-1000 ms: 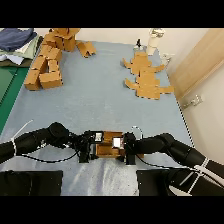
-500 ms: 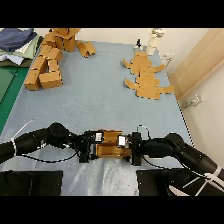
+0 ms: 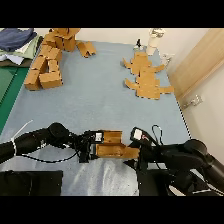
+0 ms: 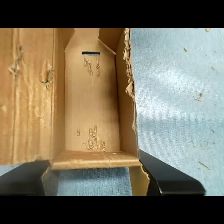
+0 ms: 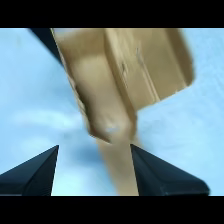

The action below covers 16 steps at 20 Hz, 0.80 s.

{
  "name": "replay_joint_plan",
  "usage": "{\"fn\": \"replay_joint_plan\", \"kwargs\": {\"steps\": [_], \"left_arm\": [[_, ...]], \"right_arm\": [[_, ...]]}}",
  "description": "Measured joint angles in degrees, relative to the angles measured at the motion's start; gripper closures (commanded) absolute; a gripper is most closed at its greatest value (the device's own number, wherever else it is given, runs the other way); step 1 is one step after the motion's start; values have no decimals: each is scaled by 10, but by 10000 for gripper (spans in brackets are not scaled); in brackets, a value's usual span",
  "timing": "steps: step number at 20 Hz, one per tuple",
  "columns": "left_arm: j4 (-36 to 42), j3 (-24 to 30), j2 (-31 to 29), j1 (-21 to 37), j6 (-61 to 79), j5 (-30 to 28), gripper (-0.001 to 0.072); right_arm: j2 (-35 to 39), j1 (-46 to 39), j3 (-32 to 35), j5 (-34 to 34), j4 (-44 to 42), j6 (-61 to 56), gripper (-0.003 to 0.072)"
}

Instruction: Fold the box.

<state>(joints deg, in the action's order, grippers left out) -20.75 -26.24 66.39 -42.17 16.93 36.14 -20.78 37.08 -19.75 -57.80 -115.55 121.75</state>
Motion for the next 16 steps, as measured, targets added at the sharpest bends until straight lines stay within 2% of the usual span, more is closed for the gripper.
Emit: {"fn": "replay_joint_plan", "kwargs": {"steps": [8, 16], "left_arm": [[0, 0, 0, 0, 0, 0, 253], [-5, -1, -1, 1, -6, -1, 253]], "right_arm": [[63, 0, -3, -4, -57, -366, -34], [67, 0, -3, 42, -64, -548, -34]]}}
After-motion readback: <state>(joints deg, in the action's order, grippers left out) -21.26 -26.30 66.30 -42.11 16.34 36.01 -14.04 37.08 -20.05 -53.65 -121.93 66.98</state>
